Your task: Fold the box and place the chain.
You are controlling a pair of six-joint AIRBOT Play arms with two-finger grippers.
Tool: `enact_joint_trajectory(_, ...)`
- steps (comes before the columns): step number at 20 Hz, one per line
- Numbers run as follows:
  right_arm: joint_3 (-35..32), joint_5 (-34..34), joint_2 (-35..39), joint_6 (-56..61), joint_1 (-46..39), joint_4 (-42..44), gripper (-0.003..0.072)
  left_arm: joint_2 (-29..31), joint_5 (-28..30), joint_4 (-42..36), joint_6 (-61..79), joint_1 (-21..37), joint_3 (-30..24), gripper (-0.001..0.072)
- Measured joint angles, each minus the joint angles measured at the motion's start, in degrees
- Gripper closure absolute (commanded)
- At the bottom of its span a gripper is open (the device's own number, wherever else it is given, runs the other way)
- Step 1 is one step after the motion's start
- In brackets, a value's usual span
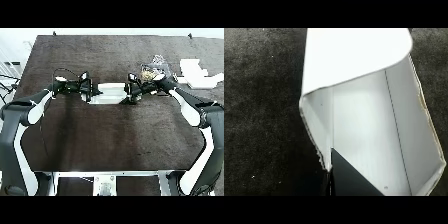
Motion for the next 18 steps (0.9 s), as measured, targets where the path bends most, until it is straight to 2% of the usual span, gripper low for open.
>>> enact_joint_trajectory(11, 2.56, 0.74, -2.25, 0.07, 0.35, -1.18, 0.0049, 0.0, 0.02, 0.0, 0.02, 0.0, 0.0, 0.069)
enact_joint_trajectory(13, 2.71, 0.72, -2.34, 0.07, 0.59, -1.49, 0.0094, 0.0, 0.02, 0.0, 0.02, 0.0, 0.0, 0.069)
enact_joint_trajectory(18, 2.84, 0.72, -2.38, 0.02, 1.01, -1.84, 0.0092, 0.0, 0.02, 0.0, 0.02, 0.04, 0.0, 0.069)
